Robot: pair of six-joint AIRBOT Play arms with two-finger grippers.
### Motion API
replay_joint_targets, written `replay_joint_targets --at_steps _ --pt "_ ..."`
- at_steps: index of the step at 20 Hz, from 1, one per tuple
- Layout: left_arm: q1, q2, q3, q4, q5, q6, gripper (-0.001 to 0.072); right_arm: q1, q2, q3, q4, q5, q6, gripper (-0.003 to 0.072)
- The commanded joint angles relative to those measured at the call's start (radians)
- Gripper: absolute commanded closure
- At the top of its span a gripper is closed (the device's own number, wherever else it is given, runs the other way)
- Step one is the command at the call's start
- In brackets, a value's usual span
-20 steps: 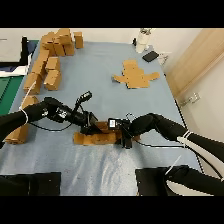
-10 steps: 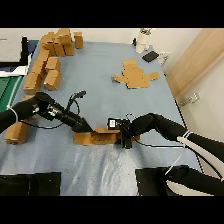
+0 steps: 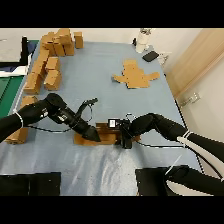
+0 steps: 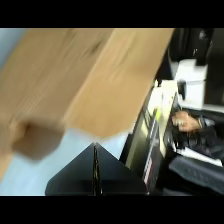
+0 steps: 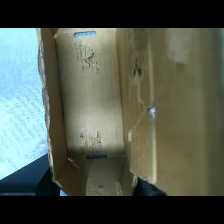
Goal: Fold the box.
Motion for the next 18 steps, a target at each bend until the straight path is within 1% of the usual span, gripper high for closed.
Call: replay_joint_targets --at_steps 1,3,6,8,10,12,14,18 --pt "-0.048 0.002 0.039 -0.077 0.19 -0.04 0.0698 0.001 0.0 0.0 0.0 -0.005 0.001 0.0172" --pt "-0.035 -0.011 0.071 -0.074 0.289 -0.041 0.0698 0.001 0.0 0.0 0.0 -0.005 0.001 0.0173" --pt "-0.024 -0.065 0.113 -0.035 0.347 -0.068 0.07 0.001 0.0 0.0 0.0 -0.005 0.001 0.0173" --pt "-0.024 -0.106 0.132 0.074 0.349 -0.143 0.07 0.001 0.0 0.0 0.0 -0.005 0.001 0.0173" --pt "-0.024 -0.14 0.132 0.163 0.345 -0.224 0.0701 0.001 0.0 0.0 0.0 -0.005 0.001 0.0173" --pt "-0.024 -0.169 0.132 0.171 0.316 -0.234 0.0701 0.001 0.0 0.0 0.0 -0.005 0.001 0.0172" --pt "-0.024 -0.187 0.132 0.171 0.311 -0.236 0.0701 0.001 0.0 0.0 0.0 -0.005 0.001 0.0173" --pt "-0.012 -0.174 0.147 0.163 0.303 -0.203 0.0701 0.0 0.0 0.0 -0.001 -0.005 0.001 0.0173"
